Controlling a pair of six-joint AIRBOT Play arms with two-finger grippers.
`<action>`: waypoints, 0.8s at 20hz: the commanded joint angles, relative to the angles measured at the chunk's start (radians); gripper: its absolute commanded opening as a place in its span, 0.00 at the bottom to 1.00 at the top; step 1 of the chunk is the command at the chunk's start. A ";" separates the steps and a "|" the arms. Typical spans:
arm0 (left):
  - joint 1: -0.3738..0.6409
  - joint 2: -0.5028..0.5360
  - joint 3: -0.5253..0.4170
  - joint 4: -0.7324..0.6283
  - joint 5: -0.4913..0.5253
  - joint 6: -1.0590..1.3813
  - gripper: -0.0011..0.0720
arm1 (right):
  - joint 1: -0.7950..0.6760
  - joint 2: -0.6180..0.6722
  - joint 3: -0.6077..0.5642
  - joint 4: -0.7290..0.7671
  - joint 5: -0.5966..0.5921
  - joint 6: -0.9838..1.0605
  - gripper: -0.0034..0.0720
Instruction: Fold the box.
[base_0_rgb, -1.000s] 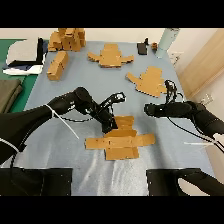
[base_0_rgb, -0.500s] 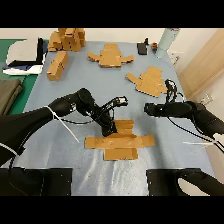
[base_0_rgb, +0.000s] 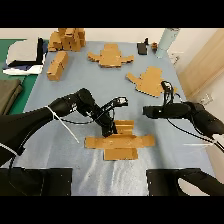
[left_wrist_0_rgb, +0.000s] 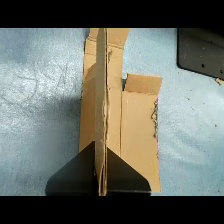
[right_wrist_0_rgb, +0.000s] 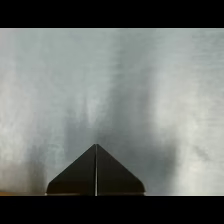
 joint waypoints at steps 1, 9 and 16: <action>-0.001 -0.001 0.000 -0.001 0.000 -0.001 0.03 | 0.079 0.063 0.000 -0.033 -0.154 -0.036 0.05; -0.002 -0.001 0.000 -0.001 0.000 -0.001 0.03 | 0.592 0.391 -0.026 -0.414 -0.508 0.431 0.05; -0.002 -0.001 0.000 -0.001 0.002 -0.001 0.03 | 1.174 0.373 -0.239 -0.621 -0.373 0.460 0.52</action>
